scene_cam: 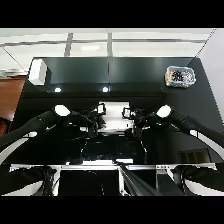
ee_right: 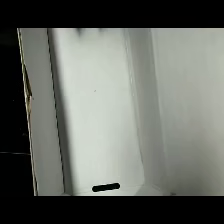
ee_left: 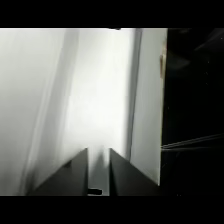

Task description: Fold the box and place the chain.

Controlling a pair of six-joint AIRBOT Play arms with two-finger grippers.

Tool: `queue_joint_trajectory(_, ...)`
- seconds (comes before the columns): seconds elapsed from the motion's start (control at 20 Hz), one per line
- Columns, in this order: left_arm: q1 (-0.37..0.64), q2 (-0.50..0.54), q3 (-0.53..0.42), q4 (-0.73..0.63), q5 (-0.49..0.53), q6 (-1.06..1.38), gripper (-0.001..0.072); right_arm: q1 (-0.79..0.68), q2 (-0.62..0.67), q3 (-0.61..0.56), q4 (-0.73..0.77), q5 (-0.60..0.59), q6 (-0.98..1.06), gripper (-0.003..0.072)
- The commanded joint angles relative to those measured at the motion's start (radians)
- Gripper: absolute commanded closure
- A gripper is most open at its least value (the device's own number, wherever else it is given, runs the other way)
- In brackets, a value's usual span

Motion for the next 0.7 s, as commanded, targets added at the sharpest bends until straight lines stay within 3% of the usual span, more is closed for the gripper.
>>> queue_joint_trajectory(0.0,0.002,0.013,0.011,0.033,-0.007,-0.078,0.0381,0.0,0.0,0.001,0.0,0.0,0.0,0.059)
queue_joint_trajectory(0.05,0.015,0.028,0.026,0.088,-0.039,-0.111,0.0689,0.0,0.0,0.001,0.0,0.0,0.0,0.059)
queue_joint_trajectory(0.25,0.124,0.14,0.077,0.243,-0.238,-0.467,0.0684,0.0,0.0,0.001,0.0,0.0,0.0,0.059)
queue_joint_trajectory(0.35,0.203,0.216,0.077,0.334,-0.266,-0.607,0.0685,0.0,0.0,0.001,0.0,0.0,0.0,0.059)
queue_joint_trajectory(0.55,0.422,0.247,0.065,0.649,-0.309,-1.329,0.0683,0.0,0.0,0.001,0.0,0.0,0.0,0.059)
queue_joint_trajectory(0.65,0.575,0.197,0.029,0.546,-0.404,-1.476,0.0682,0.0,0.0,0.001,0.0,0.0,0.0,0.059)
